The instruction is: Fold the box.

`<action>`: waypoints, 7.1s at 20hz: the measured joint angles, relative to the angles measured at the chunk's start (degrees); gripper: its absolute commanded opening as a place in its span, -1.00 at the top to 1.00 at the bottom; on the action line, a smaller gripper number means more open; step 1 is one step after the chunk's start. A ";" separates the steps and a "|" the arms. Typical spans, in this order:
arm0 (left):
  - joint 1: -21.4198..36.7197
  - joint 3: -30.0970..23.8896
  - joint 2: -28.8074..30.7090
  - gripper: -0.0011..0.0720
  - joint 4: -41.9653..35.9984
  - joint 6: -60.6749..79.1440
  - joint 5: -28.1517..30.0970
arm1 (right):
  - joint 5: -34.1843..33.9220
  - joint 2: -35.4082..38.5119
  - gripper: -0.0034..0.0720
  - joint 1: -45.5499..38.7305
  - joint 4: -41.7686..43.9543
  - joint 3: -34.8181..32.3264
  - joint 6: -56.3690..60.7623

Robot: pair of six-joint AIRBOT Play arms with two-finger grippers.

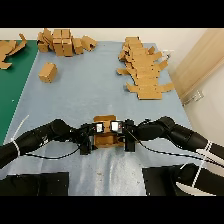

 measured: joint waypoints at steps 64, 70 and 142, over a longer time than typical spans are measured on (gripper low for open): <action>0.00 0.00 0.00 -0.33 0.00 0.02 -0.02 | -12.44 0.17 0.90 -25.16 6.82 -5.16 61.64; 0.00 0.00 0.00 -0.32 0.00 0.02 -0.02 | -12.39 -0.22 0.90 -25.18 13.49 -5.16 57.53; 0.00 0.00 0.00 -0.33 0.00 0.04 0.00 | -28.87 -24.59 0.89 11.15 -24.65 27.23 112.50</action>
